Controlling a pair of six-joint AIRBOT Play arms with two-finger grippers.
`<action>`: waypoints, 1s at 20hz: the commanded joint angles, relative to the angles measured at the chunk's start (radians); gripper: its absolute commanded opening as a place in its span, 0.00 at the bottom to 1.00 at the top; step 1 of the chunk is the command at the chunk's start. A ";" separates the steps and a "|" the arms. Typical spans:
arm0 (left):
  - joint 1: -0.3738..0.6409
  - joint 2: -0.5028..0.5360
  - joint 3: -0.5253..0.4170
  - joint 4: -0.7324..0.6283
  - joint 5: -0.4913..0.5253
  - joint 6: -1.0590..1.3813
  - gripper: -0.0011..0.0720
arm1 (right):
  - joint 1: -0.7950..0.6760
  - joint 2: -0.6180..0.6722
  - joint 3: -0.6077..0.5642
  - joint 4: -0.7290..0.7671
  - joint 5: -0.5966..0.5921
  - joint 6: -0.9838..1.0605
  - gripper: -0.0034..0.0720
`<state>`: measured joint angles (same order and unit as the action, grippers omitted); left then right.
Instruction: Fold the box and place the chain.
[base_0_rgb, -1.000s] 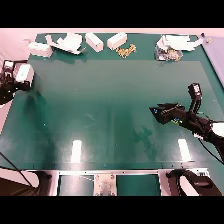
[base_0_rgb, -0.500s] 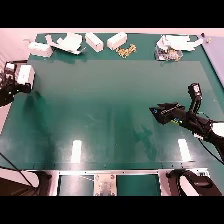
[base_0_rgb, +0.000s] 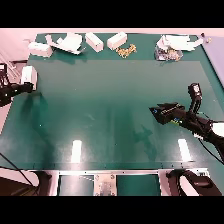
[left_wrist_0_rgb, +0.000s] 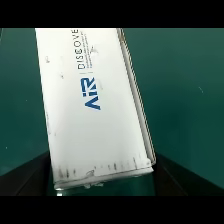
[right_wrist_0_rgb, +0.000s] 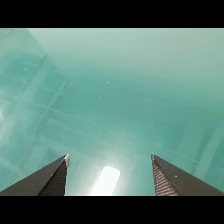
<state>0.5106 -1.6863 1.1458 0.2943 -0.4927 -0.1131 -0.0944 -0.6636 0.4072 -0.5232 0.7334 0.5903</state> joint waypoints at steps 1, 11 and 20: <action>0.004 0.000 0.001 -0.002 -0.012 -0.039 1.00 | 0.004 0.001 0.001 0.000 0.000 0.000 0.83; 0.007 0.063 0.003 -0.002 0.002 0.115 1.00 | 0.004 0.001 0.001 0.000 0.000 0.001 0.83; 0.007 0.130 0.003 -0.002 -0.074 0.114 0.99 | 0.004 0.001 0.002 0.000 -0.002 0.000 0.79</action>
